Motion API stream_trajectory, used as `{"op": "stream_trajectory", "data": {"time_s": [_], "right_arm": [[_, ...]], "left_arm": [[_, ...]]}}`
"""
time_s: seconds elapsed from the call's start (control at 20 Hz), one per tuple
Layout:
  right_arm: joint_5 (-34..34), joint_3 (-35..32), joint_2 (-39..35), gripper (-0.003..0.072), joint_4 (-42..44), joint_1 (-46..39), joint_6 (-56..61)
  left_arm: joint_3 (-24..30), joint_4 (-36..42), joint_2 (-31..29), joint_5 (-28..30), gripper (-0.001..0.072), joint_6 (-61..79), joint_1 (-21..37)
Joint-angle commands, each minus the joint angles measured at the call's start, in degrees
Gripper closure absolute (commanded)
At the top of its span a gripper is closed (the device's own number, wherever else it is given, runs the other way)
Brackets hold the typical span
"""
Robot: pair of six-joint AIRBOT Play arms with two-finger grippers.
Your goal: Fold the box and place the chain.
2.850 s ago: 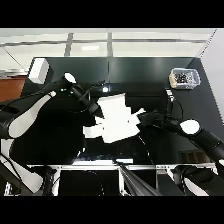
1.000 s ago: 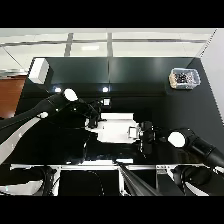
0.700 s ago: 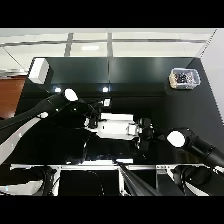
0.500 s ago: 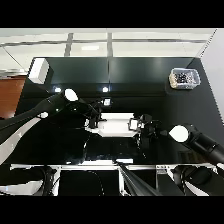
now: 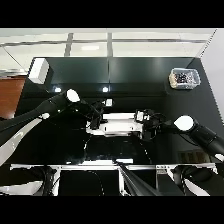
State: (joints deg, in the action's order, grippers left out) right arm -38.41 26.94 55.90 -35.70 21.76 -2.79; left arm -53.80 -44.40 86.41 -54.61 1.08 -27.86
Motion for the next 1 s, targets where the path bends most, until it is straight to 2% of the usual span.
{"op": "stream_trajectory", "data": {"time_s": [0.0, 0.25, 0.4, 0.7, 0.95], "right_arm": [[-0.57, 0.09, 0.96, -0.0023, 2.67, -1.9, -3.32], [-1.14, 0.07, 2.38, -0.0022, 8.39, -3.19, -8.33], [-5.09, 0.07, 6.12, -0.0023, 15.28, -3.19, -16.39], [-6.38, 0.07, 11.76, -0.0022, 12.74, -3.19, -19.63], [-6.27, 0.22, 12.35, -0.0021, 10.03, -3.17, -18.36]], "left_arm": [[-0.07, 0.04, 0.0, -0.07, 0.0683, -0.26, -0.09], [-0.07, 0.04, 0.0, -0.04, 0.0683, -0.24, -0.09], [-0.07, 0.07, 0.0, -0.04, 0.0683, -0.24, -0.09], [-0.07, 0.07, 0.0, -0.04, 0.0683, -0.26, -0.09], [-0.07, 0.07, 0.0, -0.04, 0.0683, -0.26, -0.09]]}}
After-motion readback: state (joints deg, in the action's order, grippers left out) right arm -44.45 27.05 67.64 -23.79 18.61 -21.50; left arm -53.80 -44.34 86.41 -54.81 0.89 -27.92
